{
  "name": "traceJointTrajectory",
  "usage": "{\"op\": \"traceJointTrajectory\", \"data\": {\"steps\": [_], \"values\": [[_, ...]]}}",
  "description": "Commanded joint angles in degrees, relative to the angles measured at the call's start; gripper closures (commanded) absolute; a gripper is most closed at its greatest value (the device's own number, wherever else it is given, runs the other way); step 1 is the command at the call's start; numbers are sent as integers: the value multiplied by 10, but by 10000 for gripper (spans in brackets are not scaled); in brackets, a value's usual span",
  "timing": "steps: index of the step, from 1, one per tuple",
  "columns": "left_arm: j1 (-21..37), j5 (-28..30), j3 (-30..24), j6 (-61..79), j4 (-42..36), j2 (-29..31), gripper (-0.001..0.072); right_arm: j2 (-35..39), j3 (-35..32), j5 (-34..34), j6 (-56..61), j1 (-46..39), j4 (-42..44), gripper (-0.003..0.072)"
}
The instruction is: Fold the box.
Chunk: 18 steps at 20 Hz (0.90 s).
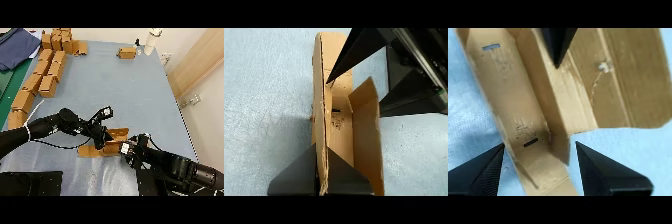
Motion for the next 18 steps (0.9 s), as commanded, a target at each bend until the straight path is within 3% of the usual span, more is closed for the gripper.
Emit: {"op": "traceJointTrajectory", "data": {"steps": [1,7,11,15,18], "values": [[0,0,0,0,0,0,699,-7,9,23,-114,-67,70,-34],[0,0,0,0,0,0,699,-19,9,23,-392,-193,313,-34],[0,0,0,0,0,0,699,-65,13,12,-577,-309,472,-34],[0,0,0,0,0,0,698,-155,63,-67,-669,-382,514,-34],[0,0,0,0,0,0,698,-203,80,-75,-668,-391,495,-34]]}}
